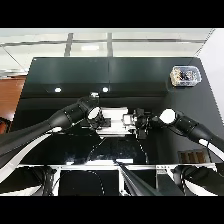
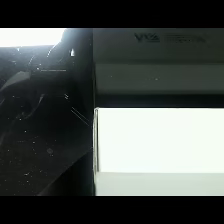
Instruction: Fold the box and place the chain.
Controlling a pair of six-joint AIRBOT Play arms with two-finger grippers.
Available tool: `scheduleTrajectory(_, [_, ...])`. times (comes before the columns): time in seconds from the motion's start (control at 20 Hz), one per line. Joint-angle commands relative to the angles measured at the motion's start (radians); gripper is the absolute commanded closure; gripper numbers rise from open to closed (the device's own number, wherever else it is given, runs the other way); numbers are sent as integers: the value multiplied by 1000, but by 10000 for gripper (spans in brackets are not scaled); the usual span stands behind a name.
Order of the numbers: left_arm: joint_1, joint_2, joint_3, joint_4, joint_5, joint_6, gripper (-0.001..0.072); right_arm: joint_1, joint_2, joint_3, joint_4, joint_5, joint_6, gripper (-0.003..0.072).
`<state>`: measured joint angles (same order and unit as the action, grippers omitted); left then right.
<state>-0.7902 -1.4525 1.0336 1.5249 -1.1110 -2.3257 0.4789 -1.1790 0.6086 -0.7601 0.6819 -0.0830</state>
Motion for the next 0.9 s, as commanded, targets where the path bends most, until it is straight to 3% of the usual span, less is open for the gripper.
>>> scheduleTrajectory(0.0, [0,-1,1,0,0,-1,681,1,1,1,2,20,24,240])
scheduleTrajectory(0.15, [0,-1,1,0,0,-1,681,1,1,0,59,66,50,243])
scheduleTrajectory(0.2, [0,-1,1,0,1,-1,680,1,0,0,81,66,50,308])
scheduleTrajectory(0.25, [0,-1,1,0,2,-1,681,1,0,0,98,66,50,490])
scheduleTrajectory(0.3, [0,-1,1,0,2,-1,681,1,0,0,106,66,50,560])
scheduleTrajectory(0.6, [0,-1,1,-1,2,-1,680,1,-47,0,234,65,50,554])
scheduleTrajectory(0.85, [0,-1,1,-1,2,-1,680,1,-69,0,235,42,55,557])
